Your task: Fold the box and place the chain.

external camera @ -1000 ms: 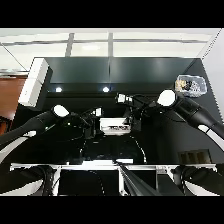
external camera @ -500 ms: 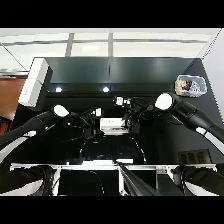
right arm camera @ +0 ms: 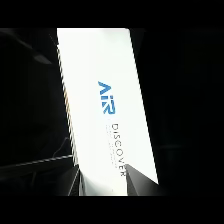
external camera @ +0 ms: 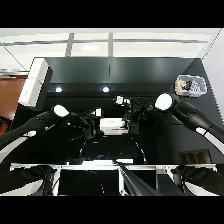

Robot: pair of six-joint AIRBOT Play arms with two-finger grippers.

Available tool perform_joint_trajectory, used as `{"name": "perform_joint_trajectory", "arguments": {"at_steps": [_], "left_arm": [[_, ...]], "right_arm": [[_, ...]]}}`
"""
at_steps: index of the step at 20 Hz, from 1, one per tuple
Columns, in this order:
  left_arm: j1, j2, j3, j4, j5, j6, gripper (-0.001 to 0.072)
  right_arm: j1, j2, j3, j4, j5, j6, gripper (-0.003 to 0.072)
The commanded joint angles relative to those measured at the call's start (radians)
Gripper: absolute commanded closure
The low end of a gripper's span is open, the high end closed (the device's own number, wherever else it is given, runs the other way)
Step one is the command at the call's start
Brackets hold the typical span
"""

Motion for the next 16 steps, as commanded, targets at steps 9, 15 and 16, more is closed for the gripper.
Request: {"name": "perform_joint_trajectory", "arguments": {"at_steps": [9,15,16], "left_arm": [[0.0,-0.001,0.0,-0.001,0.0,-0.002,0.0359],[0.0,-0.001,0.0,-0.001,0.001,-0.002,0.0358],[0.0,-0.001,0.0,-0.001,0.001,-0.002,0.0359]], "right_arm": [[0.001,-0.002,-0.001,-0.016,0.025,0.082,0.0308],[0.001,0.0,-0.029,-0.019,0.015,0.116,0.0308],[0.0,0.008,-0.024,-0.02,0.02,0.142,0.0308]]}}
